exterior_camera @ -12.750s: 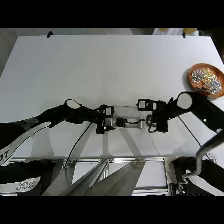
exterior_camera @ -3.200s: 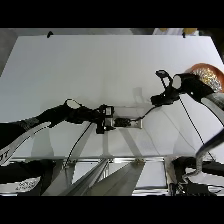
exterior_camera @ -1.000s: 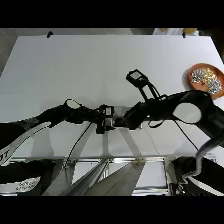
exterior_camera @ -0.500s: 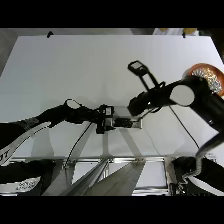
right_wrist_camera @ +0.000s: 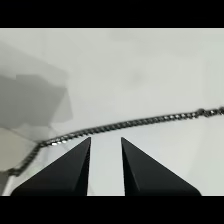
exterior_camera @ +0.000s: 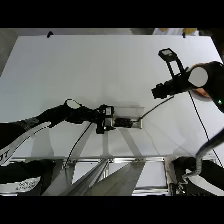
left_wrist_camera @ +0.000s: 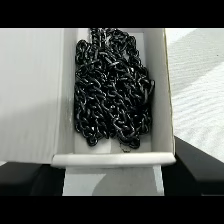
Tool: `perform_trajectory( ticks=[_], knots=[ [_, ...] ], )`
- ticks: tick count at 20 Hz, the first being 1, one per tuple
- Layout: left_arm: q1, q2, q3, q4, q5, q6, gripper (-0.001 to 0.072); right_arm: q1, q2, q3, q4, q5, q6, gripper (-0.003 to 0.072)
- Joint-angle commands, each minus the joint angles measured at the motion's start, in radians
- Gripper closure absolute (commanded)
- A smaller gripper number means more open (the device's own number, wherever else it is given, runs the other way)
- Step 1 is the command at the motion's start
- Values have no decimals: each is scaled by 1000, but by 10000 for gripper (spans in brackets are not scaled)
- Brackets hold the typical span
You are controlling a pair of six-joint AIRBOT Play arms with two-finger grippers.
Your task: Fold the box and place the chain.
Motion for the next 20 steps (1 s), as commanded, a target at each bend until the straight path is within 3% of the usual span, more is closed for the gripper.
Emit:
perform_trajectory(
  ticks=[1, 2, 5, 11, 20],
  knots=[
    [0, 1, 0, 0, 0, 0, 577, -32, -68, -54, -35, -20, 4, 407],
    [0, 1, 1, 0, 0, 0, 577, -32, -95, -66, -35, -32, 5, 369],
    [0, 1, 1, 0, 0, 0, 577, -32, -175, -76, -34, -43, 31, 351],
    [0, 1, 1, 0, 0, 0, 577, -31, -270, -77, -33, -53, 56, 351],
    [0, 1, 1, 0, 0, 0, 577, -31, -305, -77, -36, -86, 134, 377]
  ],
)
